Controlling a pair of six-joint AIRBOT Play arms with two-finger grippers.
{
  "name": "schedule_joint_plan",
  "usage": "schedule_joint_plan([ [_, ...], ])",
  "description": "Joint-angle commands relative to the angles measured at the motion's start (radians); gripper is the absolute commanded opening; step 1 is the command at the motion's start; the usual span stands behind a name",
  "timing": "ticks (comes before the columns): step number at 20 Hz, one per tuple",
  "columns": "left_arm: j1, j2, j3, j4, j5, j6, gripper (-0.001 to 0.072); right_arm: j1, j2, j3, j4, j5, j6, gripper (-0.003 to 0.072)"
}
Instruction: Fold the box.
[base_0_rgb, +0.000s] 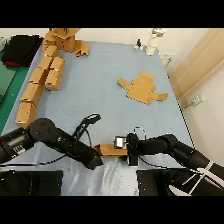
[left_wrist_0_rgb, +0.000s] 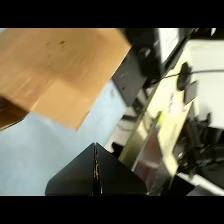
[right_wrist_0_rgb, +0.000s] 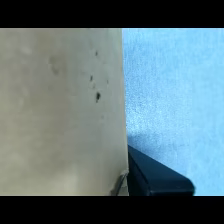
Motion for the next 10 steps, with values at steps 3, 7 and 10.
schedule_joint_plan([
  [3,-0.044,-0.096,-0.005,-0.115,0.264,-0.023,0.0011,0.0,0.0,0.001,-0.001,0.0,0.0,0.0499],
  [7,0.009,-0.159,-0.005,-0.114,0.284,0.029,0.0011,0.0,0.0,0.001,-0.001,0.0,0.0,0.0499],
  [10,0.028,-0.13,-0.005,-0.105,0.263,0.046,0.0012,0.0,0.0,0.001,-0.001,0.0,0.0,0.0499],
])
